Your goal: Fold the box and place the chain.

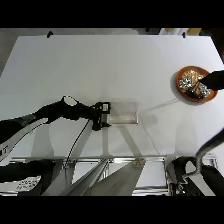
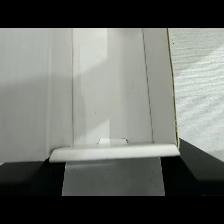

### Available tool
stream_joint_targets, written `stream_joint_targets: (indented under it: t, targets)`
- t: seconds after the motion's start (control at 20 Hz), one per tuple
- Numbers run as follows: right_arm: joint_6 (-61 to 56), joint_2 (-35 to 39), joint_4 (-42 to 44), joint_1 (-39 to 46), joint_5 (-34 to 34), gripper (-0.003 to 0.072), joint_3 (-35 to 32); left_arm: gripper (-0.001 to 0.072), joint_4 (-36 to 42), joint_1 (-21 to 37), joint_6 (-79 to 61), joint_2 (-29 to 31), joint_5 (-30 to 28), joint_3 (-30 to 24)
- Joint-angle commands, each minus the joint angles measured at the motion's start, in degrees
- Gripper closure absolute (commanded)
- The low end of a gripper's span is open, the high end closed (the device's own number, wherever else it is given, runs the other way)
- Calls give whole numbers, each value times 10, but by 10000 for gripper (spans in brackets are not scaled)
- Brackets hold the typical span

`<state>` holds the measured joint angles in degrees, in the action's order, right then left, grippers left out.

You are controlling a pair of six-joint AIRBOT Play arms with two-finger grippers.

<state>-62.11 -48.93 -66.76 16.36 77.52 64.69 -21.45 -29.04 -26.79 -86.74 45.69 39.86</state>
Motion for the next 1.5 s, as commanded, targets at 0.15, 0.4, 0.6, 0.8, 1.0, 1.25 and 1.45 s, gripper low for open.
stream_joint_targets:
  t: [0.15, 0.4, 0.6, 0.8, 1.0, 1.25, 1.45]
  targets:
    - [-60, 109, 17, -132, 28, 667, -1, 557, 0, 0, 0, 0, 0, 0]
    - [-101, 125, 43, -233, 28, 667, -1, 557, 0, 0, 0, 0, 0, 0]
    - [-102, 125, 56, -325, -1, 667, -1, 557, 0, 0, 0, 0, 0, 0]
    - [-124, 125, 53, -390, -45, 667, -17, 557, 0, 0, 0, 0, 0, 0]
    - [-133, 123, 56, -447, -130, 667, -87, 557, 0, 0, 0, 0, 0, 0]
    - [-146, 53, 54, -549, -223, 667, -130, 557, 0, 0, 0, 0, 0, 0]
    - [-146, -39, 29, -602, -275, 667, -130, 557, 0, 0, 0, 0, 0, 0]
